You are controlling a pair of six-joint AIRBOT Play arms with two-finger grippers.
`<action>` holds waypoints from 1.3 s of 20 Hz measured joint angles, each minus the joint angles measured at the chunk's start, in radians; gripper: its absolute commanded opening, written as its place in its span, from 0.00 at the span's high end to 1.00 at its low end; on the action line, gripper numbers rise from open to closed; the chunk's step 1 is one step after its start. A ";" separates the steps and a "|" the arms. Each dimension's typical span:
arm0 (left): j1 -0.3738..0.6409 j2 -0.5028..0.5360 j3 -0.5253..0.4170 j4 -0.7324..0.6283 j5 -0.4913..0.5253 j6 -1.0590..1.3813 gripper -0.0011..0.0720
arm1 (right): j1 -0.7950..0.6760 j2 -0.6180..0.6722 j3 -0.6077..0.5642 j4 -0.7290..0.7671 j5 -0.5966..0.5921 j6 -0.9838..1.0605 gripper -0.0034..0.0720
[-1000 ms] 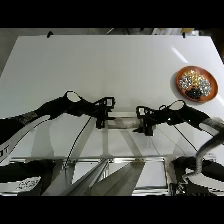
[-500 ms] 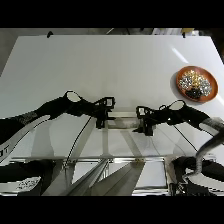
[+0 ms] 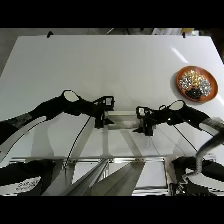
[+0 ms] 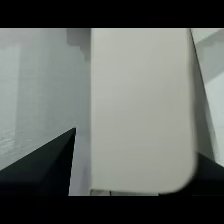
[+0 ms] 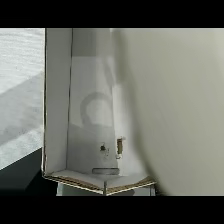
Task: Fold the box and place the chain.
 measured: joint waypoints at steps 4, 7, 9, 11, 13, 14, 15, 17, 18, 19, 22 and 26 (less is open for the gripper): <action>0.000 0.084 0.000 0.171 0.000 -0.209 0.31 | 0.000 0.000 0.000 0.000 0.000 0.002 0.43; 0.000 0.187 0.000 0.316 -0.004 -0.406 0.73 | 0.000 0.000 0.000 0.000 0.000 0.002 0.43; 0.000 0.269 0.000 0.385 -0.014 -0.507 0.98 | 0.000 0.000 0.000 0.000 0.000 0.002 0.43; -0.002 0.348 0.000 0.423 -0.049 -0.570 0.98 | 0.000 0.000 0.000 0.000 0.000 0.002 0.43; -0.015 0.407 0.000 0.443 -0.095 -0.607 0.98 | 0.000 0.000 0.000 0.000 0.000 0.003 0.43; -0.029 0.425 0.000 0.449 -0.117 -0.618 0.98 | 0.000 0.000 0.000 0.000 0.000 0.002 0.43; -0.050 0.438 0.000 0.454 -0.132 -0.628 0.98 | 0.000 0.000 0.000 0.000 0.000 0.003 0.43; -0.104 0.441 0.000 0.452 -0.141 -0.639 0.98 | 0.000 0.000 0.000 0.000 0.001 0.002 0.43; -0.132 0.433 0.000 0.447 -0.132 -0.641 0.98 | 0.000 0.000 0.000 0.000 0.001 0.002 0.43; -0.163 0.418 0.000 0.445 -0.108 -0.644 0.98 | 0.000 0.000 0.000 0.000 0.001 0.002 0.43; -0.220 0.352 0.000 0.426 0.049 -0.647 0.98 | 0.000 0.000 0.000 0.000 0.001 0.002 0.43; -0.241 0.236 0.000 0.298 0.400 -0.650 0.98 | 0.000 0.000 0.000 0.001 0.001 0.003 0.43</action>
